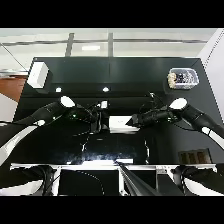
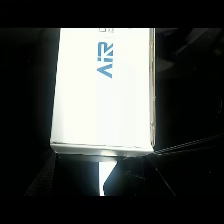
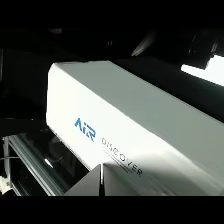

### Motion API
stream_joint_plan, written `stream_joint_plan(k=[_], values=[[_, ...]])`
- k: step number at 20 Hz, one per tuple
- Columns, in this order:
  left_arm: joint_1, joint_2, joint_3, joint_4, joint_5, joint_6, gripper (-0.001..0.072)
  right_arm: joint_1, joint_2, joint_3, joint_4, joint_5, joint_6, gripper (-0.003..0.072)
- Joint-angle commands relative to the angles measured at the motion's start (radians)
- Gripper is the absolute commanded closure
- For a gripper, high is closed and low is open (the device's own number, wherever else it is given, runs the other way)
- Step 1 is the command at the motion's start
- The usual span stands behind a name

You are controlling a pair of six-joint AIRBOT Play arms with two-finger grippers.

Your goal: Fold the box and place the chain.

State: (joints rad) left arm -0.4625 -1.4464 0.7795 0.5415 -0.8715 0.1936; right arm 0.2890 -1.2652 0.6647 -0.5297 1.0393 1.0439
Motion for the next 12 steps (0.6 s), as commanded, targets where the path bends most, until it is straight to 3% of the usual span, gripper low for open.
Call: stream_joint_plan(k=[1,6,9,10,11,12], values=[[0.0,0.0,0.001,0.0,0.0,0.0,0.023,0.002,-0.019,-0.001,-0.029,-0.035,0.011,0.0658],[0.0,0.0,0.001,-0.001,0.0,0.0,0.0229,-0.007,-0.006,0.011,-0.014,0.013,-0.036,0.0658],[0.003,0.0,0.001,-0.001,-0.001,-0.01,0.0218,-0.065,0.081,0.061,-0.006,0.1,-0.039,0.0657],[0.008,0.003,0.001,0.001,-0.005,-0.035,0.0172,-0.103,0.125,0.08,-0.005,0.13,-0.037,0.0657],[0.014,0.008,0.001,0.003,-0.006,-0.075,0.0049,-0.142,0.166,0.095,-0.006,0.151,-0.035,0.0657],[0.024,0.014,0.001,0.006,-0.005,-0.12,-0.0004,-0.188,0.209,0.106,-0.006,0.164,-0.028,0.0658]])
